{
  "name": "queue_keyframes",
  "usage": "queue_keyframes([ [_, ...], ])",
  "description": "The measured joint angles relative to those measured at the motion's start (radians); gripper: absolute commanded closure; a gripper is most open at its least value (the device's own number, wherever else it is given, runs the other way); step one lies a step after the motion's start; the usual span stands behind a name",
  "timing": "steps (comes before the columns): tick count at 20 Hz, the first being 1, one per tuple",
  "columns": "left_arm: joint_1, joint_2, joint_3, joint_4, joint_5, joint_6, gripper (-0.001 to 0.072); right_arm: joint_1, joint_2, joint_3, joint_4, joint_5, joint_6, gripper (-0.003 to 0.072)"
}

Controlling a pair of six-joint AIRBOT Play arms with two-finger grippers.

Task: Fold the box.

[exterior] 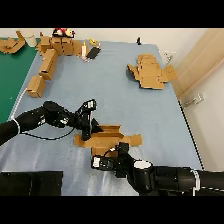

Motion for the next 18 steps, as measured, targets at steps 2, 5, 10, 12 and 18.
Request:
queue_keyframes([
  [2, 0.000, 0.000, 0.000, 0.000, 0.000, 0.000, 0.0697, 0.000, -0.010, 0.011, -0.019, -0.007, 0.011, 0.0133],
  [5, 0.000, 0.000, 0.000, 0.000, 0.000, 0.000, 0.0697, -0.001, 0.000, 0.045, -0.048, -0.058, 0.019, 0.0134],
  [10, 0.000, 0.000, 0.000, 0.000, 0.000, 0.000, 0.0697, -0.009, 0.050, 0.072, -0.105, -0.105, 0.027, 0.0133],
  [12, 0.000, 0.000, 0.000, 0.000, 0.000, 0.000, 0.0697, -0.015, 0.060, 0.075, -0.113, -0.109, 0.039, 0.0133],
  [18, 0.000, 0.000, 0.000, 0.000, 0.000, 0.000, 0.0697, -0.053, 0.069, 0.078, -0.122, -0.085, 0.086, -0.0021],
])
